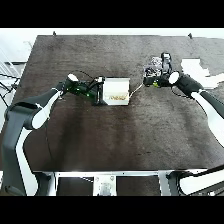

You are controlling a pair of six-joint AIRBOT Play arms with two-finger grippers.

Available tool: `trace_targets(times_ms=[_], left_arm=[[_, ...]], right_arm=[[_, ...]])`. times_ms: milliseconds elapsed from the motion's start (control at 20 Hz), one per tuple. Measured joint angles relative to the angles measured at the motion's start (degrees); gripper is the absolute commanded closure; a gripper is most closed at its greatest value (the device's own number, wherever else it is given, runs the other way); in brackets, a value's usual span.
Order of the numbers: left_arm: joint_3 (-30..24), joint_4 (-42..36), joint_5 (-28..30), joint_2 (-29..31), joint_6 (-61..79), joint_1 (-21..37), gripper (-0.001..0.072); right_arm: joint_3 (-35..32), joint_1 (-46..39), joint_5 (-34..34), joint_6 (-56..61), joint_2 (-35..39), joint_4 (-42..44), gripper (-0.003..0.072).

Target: Fold the box and place the chain.

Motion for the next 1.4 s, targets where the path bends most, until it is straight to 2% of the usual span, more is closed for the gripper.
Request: trace_targets(times_ms=[50, 150, 250, 300, 350, 400, 450, 600, 700, 950, 1150, 1400], left_arm=[[0.0, 0.0, 0.0, 0.0, 0.0, 0.0, 0.0176], [0.0, 0.0, 0.0, 0.0, 0.0, 0.0, 0.0176], [0.0, 0.0, 0.0, 0.0, 0.0, 0.0, 0.0176], [0.0, 0.0, 0.0, 0.0, 0.0, 0.0, 0.0176], [0.0, 0.0, 0.0, 0.0, 0.0, 0.0, 0.0176], [0.0, 0.0, 0.0, 0.0, 0.0, 0.0, 0.0176], [0.0, 0.0, 0.0, 0.0, 0.0, 0.0, 0.0177], [0.0, 0.0, 0.0, 0.0, 0.0, 0.0, 0.0176], [0.0, 0.0, 0.0, 0.0, 0.0, 0.0, 0.0176], [0.0, 0.0, 0.0, 0.0, 0.0, 0.0, 0.0176], [0.0, 0.0, 0.0, 0.0, 0.0, 0.0, 0.0177], [0.0, 0.0, 0.0, 0.0, 0.0, 0.0, 0.0176]], right_arm=[[1.4, -0.3, -0.3, -1.1, -2.0, 1.7, 0.0176], [4.3, -0.8, -0.5, -2.6, -5.6, 4.2, 0.0227], [6.9, -1.0, -0.6, -3.9, -8.3, 6.1, 0.0331], [7.8, -1.0, -0.6, -4.4, -9.3, 7.1, 0.0438], [8.6, -1.1, -0.6, -5.2, -10.1, 8.2, 0.0484], [9.2, -1.1, -0.6, -6.2, -10.7, 9.3, 0.0604], [9.7, -1.1, -0.6, -7.3, -11.1, 10.0, 0.0675], [10.3, -1.4, 0.1, -9.5, -10.6, 11.3, 0.0677], [10.5, -1.7, 2.0, -10.2, -7.3, 11.5, 0.0677], [10.6, -0.2, 8.4, -11.2, 9.3, 7.4, 0.0677], [10.7, 3.6, 11.0, -10.7, 22.9, 1.2, 0.0678], [10.7, 9.6, 13.0, -9.1, 32.4, -4.6, 0.0677]])
